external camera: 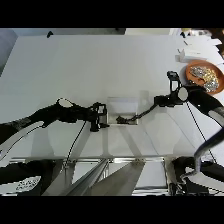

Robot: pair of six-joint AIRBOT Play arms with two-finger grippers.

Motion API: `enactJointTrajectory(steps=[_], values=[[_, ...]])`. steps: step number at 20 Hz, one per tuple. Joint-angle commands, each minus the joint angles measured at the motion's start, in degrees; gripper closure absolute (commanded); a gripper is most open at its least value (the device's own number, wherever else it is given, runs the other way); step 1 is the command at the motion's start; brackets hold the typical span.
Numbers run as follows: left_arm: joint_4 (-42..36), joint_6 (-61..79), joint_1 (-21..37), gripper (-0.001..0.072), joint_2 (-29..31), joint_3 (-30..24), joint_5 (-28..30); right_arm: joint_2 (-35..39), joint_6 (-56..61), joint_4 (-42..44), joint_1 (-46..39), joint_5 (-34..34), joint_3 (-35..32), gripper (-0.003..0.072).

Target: Fold the box and place the chain.

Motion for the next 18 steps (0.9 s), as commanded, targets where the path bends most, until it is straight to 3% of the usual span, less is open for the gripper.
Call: enactJointTrajectory(steps=[1, 4, 5, 9, 18], values=[[0.0, 0.0, 0.0, 0.0484, 0.0, 0.0, 0.0, -0.2, 0.0, -0.2, 0.0, -1.1, 0.0, 0.0466], [0.0, 0.0, 0.0, 0.0484, 0.0, 0.0, 0.0, -2.5, 0.0, -0.2, 0.0, 0.3, 0.0, 0.0493], [0.0, 0.0, 0.0, 0.0484, 0.0, 0.0, 0.0, -3.6, 0.0, 0.0, 0.0, 1.2, 0.0, 0.0553], [0.0, 0.0, 0.0, 0.0484, 0.0, 0.0, 0.0, -1.8, -1.6, 0.0, 0.0, 1.3, 0.0, 0.0671], [0.0, 0.0, 0.0, 0.0484, 0.0, 0.0, 0.0, 11.7, -2.3, -0.1, 0.0, 3.9, 0.0, 0.0671]])
